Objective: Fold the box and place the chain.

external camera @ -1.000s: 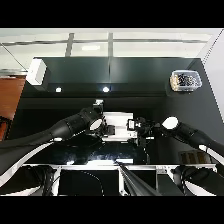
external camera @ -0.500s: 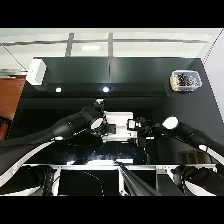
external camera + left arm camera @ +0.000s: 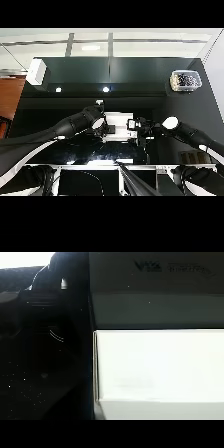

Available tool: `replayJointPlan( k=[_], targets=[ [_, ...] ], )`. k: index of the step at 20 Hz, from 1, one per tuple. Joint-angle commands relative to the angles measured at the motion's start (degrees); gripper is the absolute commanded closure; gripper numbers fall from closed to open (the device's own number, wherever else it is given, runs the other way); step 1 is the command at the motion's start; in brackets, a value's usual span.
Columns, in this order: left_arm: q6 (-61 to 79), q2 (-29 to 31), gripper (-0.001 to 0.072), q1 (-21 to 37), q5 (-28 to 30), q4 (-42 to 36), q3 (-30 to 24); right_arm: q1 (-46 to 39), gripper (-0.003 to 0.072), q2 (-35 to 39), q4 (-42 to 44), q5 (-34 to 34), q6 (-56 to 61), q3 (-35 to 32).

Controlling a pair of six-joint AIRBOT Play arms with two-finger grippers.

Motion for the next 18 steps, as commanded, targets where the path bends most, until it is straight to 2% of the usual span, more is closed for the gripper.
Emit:
replayJointPlan(
  k=[1, 3, 4, 5, 6, 18],
  targets=[
    [-0.02, -0.2, 0.0683, 0.0, 0.61, -0.02, 0.52, 0.07, 0.0344, -0.04, 0.0, 0.0, -0.02, 0.0],
    [-0.02, -0.22, 0.0682, 0.0, 0.57, -0.07, 0.52, 0.07, 0.0344, -0.04, 0.0, 0.0, -0.02, 0.0],
    [-0.02, -0.22, 0.0645, 0.0, 0.52, -0.13, 0.52, 0.07, 0.0345, -0.04, 0.0, 0.0, -0.02, 0.0],
    [-0.02, -0.22, 0.0513, 0.0, 0.42, -0.17, 0.52, 0.07, 0.0345, -0.04, 0.0, 0.0, -0.02, 0.0],
    [-0.02, -0.2, 0.0423, 0.02, 0.2, -0.17, 0.55, 0.07, 0.0344, -0.04, 0.0, 0.0, -0.02, 0.0],
    [-0.02, -0.22, 0.0428, 0.24, -3.37, 3.3, 2.97, 0.07, 0.0345, -0.04, 0.0, 0.0, 0.0, 0.0]
  ],
)
